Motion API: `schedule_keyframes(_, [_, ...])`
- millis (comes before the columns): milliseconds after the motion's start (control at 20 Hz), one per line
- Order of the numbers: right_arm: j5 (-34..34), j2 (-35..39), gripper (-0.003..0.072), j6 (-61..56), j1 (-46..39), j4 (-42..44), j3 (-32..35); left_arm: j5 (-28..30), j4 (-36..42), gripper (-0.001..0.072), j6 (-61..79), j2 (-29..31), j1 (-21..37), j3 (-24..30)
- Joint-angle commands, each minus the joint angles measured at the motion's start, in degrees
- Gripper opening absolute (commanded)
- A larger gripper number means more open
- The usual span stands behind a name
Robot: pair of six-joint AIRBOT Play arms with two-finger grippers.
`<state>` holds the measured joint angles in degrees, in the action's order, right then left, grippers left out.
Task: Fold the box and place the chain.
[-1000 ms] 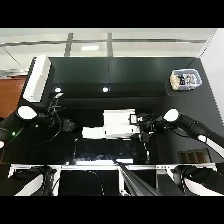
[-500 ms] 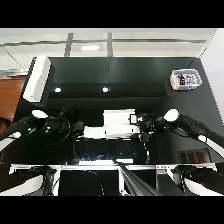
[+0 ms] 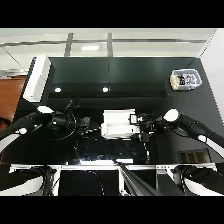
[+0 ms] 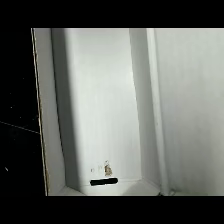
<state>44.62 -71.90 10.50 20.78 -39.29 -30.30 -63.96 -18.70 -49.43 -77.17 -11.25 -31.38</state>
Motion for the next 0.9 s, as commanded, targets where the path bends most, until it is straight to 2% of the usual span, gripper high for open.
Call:
schedule_keyframes(0, [0.0,-0.02,0.0431,0.0,0.04,0.02,0.02,-2.27,0.46,0.0488,1.07,-0.09,-1.18,-3.06])
schedule_keyframes(150, [0.0,-0.04,0.043,0.0,0.02,0.02,0.02,-0.63,-4.83,0.0487,-3.87,-0.09,-5.53,-6.71])
schedule_keyframes(350, [0.0,-0.04,0.043,0.0,0.04,0.02,0.02,3.17,-19.76,0.0487,-20.9,-0.09,-12.28,-12.76])
schedule_keyframes(450, [0.0,-0.04,0.0431,0.0,0.04,0.02,0.02,3.8,-24.5,0.0483,-26.97,-0.09,-14.93,-15.3])
schedule_keyframes(650, [0.0,-0.02,0.0431,0.0,0.04,0.02,0.02,4.07,-26.93,0.0478,-32.39,-0.09,-17.7,-17.75])
schedule_keyframes(750, [0.0,-0.04,0.043,0.0,0.04,0.0,0.02,4.2,-26.95,0.0395,-33.64,-0.09,-18.43,-17.86])
schedule_keyframes(850, [0.0,-0.02,0.043,0.0,0.04,0.0,0.02,4.85,-27.23,0.0395,-35.12,-0.09,-18.99,-17.86])
